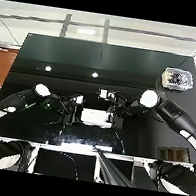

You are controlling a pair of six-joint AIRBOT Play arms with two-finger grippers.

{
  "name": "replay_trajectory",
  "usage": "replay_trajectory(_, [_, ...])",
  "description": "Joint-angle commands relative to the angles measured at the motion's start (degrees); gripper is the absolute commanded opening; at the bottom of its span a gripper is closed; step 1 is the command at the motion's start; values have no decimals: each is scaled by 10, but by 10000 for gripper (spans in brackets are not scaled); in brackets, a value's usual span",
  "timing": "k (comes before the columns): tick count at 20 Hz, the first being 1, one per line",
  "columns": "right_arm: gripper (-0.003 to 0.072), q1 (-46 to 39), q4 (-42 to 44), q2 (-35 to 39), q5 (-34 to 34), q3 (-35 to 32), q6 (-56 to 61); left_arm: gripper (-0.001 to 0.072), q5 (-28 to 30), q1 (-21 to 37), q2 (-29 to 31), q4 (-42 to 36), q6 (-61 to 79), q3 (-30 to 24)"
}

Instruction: Fold the box and place the chain.

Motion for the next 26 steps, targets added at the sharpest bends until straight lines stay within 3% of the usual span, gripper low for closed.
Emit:
replay_trajectory(1, [219,0,2,-1,-1,0,21,501,-1,0,0,0,0,0])
replay_trajectory(13, [205,1,2,-1,12,-14,36,501,-1,0,0,0,0,0])
replay_trajectory(14, [213,1,2,-1,12,-14,36,501,-1,0,0,0,0,0])
replay_trajectory(15, [307,1,2,-1,12,-14,36,501,-1,0,0,0,0,0])
replay_trajectory(16, [319,1,2,-1,12,-14,36,501,-1,0,0,0,0,0])
replay_trajectory(26, [320,1,9,-1,5,-25,36,501,-1,0,0,0,0,0])
